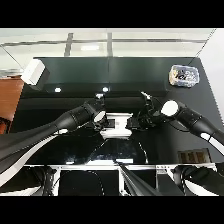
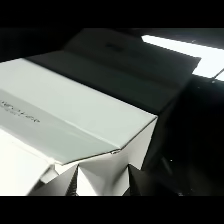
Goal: Fold the box and place the chain.
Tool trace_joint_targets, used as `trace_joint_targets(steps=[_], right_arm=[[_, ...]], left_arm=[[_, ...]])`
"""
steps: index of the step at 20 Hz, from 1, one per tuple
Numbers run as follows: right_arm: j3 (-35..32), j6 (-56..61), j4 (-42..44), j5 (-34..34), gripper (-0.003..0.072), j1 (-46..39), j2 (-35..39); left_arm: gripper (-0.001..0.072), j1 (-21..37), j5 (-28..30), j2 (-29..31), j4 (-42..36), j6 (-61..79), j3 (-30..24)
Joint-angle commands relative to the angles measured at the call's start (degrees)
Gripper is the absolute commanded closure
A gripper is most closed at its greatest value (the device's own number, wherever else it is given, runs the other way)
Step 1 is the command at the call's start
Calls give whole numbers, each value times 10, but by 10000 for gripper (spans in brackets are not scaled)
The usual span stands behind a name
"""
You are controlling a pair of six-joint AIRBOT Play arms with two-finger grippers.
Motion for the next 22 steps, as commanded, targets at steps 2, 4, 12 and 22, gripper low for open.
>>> trace_joint_targets(steps=[2, 4, 12, 22], right_arm=[[29, 170, -153, -19, 354, 55, -7], [50, 230, -205, -7, 375, 82, -26], [118, 398, -346, 57, 376, 158, -87], [153, 470, -393, 130, 381, 172, -128]], left_arm=[[682, 0, 2, 0, 0, 1, 0], [682, 0, 2, 0, 0, 1, 0], [682, 0, 2, 0, 0, 1, 0], [682, 0, 2, 0, 0, 1, 0]])
